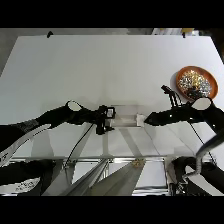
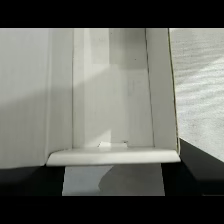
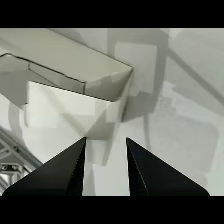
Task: Fold the box and place the chain.
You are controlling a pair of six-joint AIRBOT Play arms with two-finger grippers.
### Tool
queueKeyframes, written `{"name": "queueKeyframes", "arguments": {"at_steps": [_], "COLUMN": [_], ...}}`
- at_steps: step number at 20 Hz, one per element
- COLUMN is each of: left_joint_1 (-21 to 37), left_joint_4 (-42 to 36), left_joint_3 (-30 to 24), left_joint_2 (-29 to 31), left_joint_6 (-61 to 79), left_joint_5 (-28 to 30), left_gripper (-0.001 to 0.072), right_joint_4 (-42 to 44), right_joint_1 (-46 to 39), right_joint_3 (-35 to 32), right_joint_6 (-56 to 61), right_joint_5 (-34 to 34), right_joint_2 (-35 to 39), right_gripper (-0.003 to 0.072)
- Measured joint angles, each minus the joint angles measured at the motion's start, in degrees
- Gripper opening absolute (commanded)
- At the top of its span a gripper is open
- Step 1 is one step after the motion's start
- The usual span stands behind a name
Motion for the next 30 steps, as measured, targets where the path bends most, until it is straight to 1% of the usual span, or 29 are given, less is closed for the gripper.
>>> {"name": "queueKeyframes", "arguments": {"at_steps": [4,6,8,9,11,15,21,22,30], "left_joint_1": [0.0,0.0,0.0,0.0,0.0,0.0,0.0,0.0,0.0], "left_joint_4": [0.0,0.0,0.0,0.0,0.0,0.0,0.0,0.0,0.0], "left_joint_3": [0.0,0.0,0.0,0.0,0.0,0.0,0.0,0.0,0.0], "left_joint_2": [0.0,0.0,0.0,0.0,0.0,0.0,0.0,0.0,0.0], "left_joint_6": [0.0,0.0,0.0,0.0,0.0,0.0,0.0,0.0,0.0], "left_joint_5": [0.0,0.0,0.0,0.0,0.0,0.02,0.0,0.0,0.0], "left_gripper": [0.0256,0.0256,0.0256,0.0256,0.0256,0.0256,0.0256,0.0256,0.0256], "right_joint_4": [0.31,0.02,-1.09,-1.95,-4.55,-13.27,-25.46,-27.02,-38.77], "right_joint_1": [3.56,5.31,7.48,8.7,11.54,17.46,25.46,26.47,32.92], "right_joint_3": [0.0,0.0,0.0,0.04,0.52,3.56,8.92,9.81,17.18], "right_joint_6": [0.22,1.42,3.67,5.05,9.14,22.08,40.87,43.04,59.14], "right_joint_5": [-2.64,-4.17,-6.16,-7.21,-9.31,-12.2,-10.99,-10.54,-5.31], "right_joint_2": [0.57,0.68,0.72,0.74,0.74,0.13,-5.55,-6.64,-14.43], "right_gripper": [0.0299,0.0348,0.0349,0.037,0.0406,0.0406,0.0403,0.0393,0.0392]}}
